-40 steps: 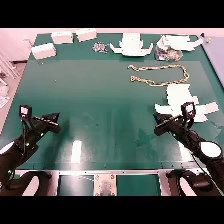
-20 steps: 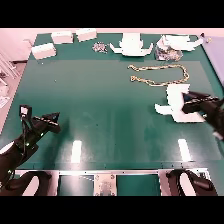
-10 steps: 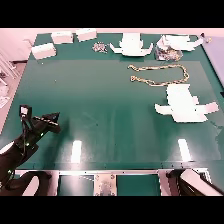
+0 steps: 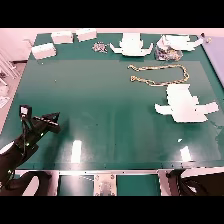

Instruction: Fold the box and place the chain.

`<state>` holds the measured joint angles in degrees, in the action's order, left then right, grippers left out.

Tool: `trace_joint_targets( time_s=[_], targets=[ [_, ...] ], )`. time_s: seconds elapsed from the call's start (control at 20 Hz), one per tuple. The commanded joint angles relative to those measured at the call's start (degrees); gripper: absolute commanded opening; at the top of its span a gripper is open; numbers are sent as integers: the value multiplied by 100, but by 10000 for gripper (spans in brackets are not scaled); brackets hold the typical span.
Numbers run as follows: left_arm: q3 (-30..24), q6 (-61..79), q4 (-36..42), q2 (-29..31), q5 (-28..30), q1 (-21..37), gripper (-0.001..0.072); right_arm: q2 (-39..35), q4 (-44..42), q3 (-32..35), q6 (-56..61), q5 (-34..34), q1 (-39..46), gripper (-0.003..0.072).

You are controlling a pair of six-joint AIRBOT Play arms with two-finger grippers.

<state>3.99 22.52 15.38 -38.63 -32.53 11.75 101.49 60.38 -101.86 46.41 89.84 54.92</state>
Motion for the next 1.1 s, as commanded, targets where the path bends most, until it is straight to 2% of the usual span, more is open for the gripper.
trace_joint_targets(
  time_s=[0.0,0.25,0.4,1.05],
  targets=[
    [2,2,-2,4,2,-4,22,776,564,-879,20,435,-35,435],
    [0,0,-2,4,2,-4,22,1257,614,-1086,-341,433,-92,434],
    [2,2,-2,4,0,-4,22,1471,291,-1091,-490,433,-149,434],
    [2,0,0,4,2,-4,22,2046,-212,-1106,-511,721,-380,420]
  ],
)
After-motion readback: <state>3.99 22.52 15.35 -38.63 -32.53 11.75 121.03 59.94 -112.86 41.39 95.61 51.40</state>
